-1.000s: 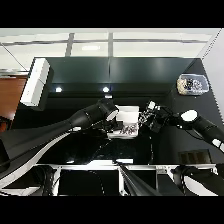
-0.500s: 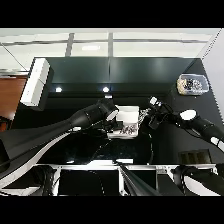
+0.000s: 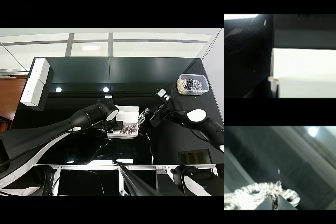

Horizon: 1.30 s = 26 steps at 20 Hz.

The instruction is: Fold the box and place the chain.

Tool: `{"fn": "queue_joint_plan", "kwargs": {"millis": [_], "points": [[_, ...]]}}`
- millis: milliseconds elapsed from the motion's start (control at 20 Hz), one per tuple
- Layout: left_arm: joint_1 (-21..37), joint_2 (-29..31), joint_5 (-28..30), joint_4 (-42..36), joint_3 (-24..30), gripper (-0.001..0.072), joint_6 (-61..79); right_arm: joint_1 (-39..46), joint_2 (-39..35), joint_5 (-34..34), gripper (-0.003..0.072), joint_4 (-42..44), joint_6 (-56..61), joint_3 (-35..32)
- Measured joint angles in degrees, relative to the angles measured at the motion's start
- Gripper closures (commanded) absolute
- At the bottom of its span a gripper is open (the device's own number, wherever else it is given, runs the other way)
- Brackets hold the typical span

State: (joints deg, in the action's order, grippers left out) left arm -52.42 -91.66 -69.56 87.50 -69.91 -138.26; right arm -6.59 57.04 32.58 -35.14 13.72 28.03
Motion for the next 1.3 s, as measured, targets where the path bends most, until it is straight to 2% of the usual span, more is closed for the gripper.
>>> {"fn": "queue_joint_plan", "kwargs": {"millis": [200,350,500,750,850,1000,1250,1300], "points": [[0.0,0.0,0.0,0.0,0.0,0.068,0.0,1.44,-9.27,9.73,0.0669,-1.99,12.0,5.03],[0.0,0.0,0.0,-0.02,0.0,0.068,0.0,2.36,-14.1,19.37,0.0669,-2.32,21.27,11.65],[0.0,0.0,0.0,-0.02,0.0,0.068,0.0,2.69,-16.2,28.11,0.0669,-0.98,27.98,19.47],[0.0,0.0,0.0,-0.13,0.0,0.0679,0.0,2.8,-17.14,34.1,0.0668,4.92,34.1,27.23],[0.0,0.0,0.0,-0.33,0.0,0.068,0.0,2.19,-16.83,35.43,0.0668,6.12,36.24,27.21],[0.0,0.0,0.02,-0.72,0.0,0.068,0.0,-0.74,-16.2,35.69,0.0668,6.75,39.19,22.64],[0.0,0.0,0.11,-1.03,0.0,0.068,0.0,-6.14,-13.73,29.38,0.0665,5.31,41.88,12.0],[0.0,0.0,0.13,-1.07,0.0,0.0679,0.02,-6.86,-13.03,28.33,0.0553,5.18,42.29,10.4]]}}
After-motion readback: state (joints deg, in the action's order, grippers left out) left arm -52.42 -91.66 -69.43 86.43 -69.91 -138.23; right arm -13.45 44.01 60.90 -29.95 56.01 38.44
